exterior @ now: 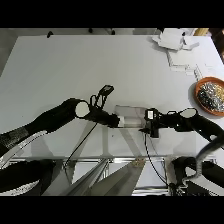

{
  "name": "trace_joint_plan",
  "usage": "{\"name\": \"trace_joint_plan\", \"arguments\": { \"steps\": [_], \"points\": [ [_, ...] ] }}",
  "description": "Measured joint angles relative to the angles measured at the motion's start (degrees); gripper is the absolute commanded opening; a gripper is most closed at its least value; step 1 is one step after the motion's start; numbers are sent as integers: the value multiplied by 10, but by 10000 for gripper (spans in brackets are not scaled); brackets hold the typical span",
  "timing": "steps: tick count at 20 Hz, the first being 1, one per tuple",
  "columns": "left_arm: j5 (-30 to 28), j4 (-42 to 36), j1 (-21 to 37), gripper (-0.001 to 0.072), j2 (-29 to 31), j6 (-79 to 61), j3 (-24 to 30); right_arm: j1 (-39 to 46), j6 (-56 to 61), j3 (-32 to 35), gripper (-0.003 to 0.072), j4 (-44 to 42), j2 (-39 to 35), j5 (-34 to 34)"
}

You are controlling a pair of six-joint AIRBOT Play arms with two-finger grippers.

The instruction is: Fold the box and place the chain.

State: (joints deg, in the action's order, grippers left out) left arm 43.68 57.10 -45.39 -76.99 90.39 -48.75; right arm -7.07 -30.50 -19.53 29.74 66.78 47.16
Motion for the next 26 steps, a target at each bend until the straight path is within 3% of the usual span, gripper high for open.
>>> {"name": "trace_joint_plan", "arguments": {
  "steps": [7, 15, 24, 26],
  "points": [
    [51, 90, -31, 317, -51, 110, -69, 0, 0, 0, 401, 0, 0, 0],
    [167, 201, -49, 312, -139, 268, -186, 0, 0, 0, 401, 0, 0, 0],
    [203, 236, -61, 310, -170, 387, -213, 0, 0, 0, 401, 0, 0, 0],
    [203, 237, -66, 244, -176, 392, -214, 0, 0, 0, 401, 0, 0, 0]
  ]
}}
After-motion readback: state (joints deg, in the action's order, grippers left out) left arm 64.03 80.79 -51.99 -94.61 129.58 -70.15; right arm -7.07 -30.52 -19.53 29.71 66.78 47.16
